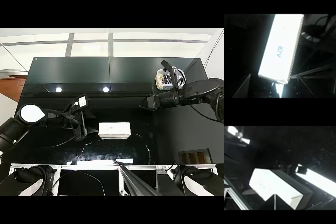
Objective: Fold the box and place the chain.
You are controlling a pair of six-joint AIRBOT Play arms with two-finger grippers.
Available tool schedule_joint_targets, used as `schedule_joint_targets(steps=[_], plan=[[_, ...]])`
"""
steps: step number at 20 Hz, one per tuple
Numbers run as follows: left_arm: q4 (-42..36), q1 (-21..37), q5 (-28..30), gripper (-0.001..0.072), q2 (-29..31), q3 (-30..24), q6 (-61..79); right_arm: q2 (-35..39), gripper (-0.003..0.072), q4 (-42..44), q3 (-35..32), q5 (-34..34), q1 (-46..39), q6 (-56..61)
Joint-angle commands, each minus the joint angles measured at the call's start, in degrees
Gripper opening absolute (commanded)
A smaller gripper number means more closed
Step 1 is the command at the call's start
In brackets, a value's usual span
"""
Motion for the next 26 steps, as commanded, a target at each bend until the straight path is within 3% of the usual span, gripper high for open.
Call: schedule_joint_targets(steps=[1,5,9,17,26], plan=[[0.7,-0.37,1.11,0.0708,-0.83,0.09,-1.25,0.04,0.002,-0.28,0.04,0.15,-0.07,-0.02],[0.59,-4.04,1.79,0.0709,-1.88,0.09,-1.03,0.04,0.002,-0.44,0.04,1.57,-0.09,-0.04],[-1.55,-9.79,12.96,0.0708,-5.29,0.28,-0.7,0.04,0.002,-0.42,0.04,2.27,-0.09,-0.02],[-1.92,-16.22,12.92,0.0708,-15.78,8.07,2.78,0.04,0.002,-0.44,0.04,2.1,-0.09,-0.02],[-0.17,-16.46,11.52,0.0703,-19.06,8.02,2.78,0.04,0.002,-0.44,0.04,2.14,-0.09,-0.02]])
